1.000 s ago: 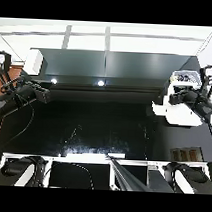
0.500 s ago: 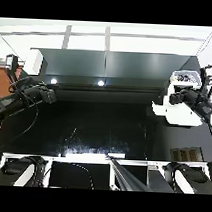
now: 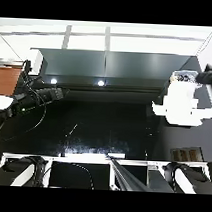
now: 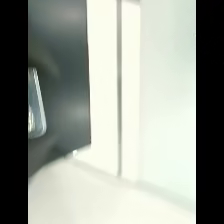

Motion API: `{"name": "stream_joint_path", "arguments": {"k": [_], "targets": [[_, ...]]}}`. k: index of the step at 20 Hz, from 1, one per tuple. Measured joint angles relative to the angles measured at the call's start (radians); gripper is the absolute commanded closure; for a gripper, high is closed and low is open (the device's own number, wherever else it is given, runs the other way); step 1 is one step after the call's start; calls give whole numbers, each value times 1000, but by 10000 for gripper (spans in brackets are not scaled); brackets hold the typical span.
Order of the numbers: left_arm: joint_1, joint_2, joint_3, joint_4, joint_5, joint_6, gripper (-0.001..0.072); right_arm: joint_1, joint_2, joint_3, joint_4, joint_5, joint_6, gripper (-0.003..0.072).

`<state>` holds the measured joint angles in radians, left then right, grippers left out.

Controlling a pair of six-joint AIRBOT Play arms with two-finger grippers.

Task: Fold the box and place the chain.

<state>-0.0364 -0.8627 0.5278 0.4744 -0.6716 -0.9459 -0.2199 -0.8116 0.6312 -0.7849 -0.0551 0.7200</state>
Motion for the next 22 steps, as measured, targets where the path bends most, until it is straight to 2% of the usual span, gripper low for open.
{"name": "stream_joint_path", "arguments": {"k": [1,2,3,6,9,12,15,22], "targets": [[0,-7,1,-8,5,5,494,-77,-43,57,29,61,2,135],[0,-12,4,-17,8,15,179,-154,-88,114,45,140,14,52],[0,-15,8,-21,10,31,-6,-241,-142,174,48,251,37,47],[0,-21,17,-30,10,87,-6,-476,-293,299,-17,600,145,42],[0,-24,22,-33,10,113,-6,-661,-389,348,-160,870,276,43],[0,-24,24,-33,8,127,-5,-790,-446,370,-231,1007,351,43],[0,-24,24,-34,-9,150,-4,-850,-539,420,-234,1111,367,44],[0,-24,24,-34,-43,180,-4,-863,-849,690,-98,1398,285,45]]}}
